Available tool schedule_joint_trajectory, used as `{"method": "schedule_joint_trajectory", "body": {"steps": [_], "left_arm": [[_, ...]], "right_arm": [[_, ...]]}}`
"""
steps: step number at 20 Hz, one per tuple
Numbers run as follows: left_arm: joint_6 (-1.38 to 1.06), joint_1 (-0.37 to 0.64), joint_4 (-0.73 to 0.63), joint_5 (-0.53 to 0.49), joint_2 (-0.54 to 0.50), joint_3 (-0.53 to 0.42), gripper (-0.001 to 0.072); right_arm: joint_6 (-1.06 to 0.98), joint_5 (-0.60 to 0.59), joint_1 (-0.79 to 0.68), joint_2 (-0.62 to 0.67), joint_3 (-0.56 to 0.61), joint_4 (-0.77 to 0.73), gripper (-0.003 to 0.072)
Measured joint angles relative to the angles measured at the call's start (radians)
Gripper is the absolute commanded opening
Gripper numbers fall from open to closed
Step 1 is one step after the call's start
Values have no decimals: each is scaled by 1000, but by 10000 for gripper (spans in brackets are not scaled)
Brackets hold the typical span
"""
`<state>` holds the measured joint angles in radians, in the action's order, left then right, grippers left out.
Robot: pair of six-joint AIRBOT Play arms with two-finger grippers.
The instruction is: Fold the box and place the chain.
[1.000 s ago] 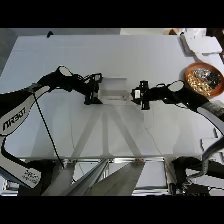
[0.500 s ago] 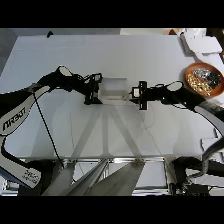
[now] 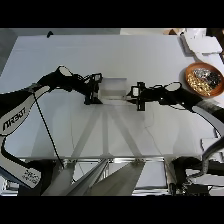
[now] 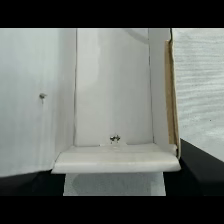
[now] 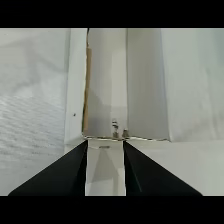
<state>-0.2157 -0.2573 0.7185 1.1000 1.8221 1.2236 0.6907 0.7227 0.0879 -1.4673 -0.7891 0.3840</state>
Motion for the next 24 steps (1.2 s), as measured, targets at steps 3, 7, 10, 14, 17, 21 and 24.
{"method": "schedule_joint_trajectory", "body": {"steps": [3,7,10,14,17,21,24], "left_arm": [[0,0,0,0,0,0,275],[0,0,0,0,0,0,275],[0,0,0,0,0,0,275],[0,0,0,0,0,0,275],[0,0,0,0,0,0,275],[0,0,0,0,0,0,275],[0,0,0,0,0,0,275]], "right_arm": [[2,-4,11,-16,0,-3,15],[1,-21,15,-22,0,-32,16],[-1,-28,16,-24,0,-90,16],[-1,-30,16,-24,0,-153,15],[-1,-31,16,-21,0,-171,14],[-25,-30,16,41,0,-174,14],[-153,-55,16,121,0,-123,10]]}}
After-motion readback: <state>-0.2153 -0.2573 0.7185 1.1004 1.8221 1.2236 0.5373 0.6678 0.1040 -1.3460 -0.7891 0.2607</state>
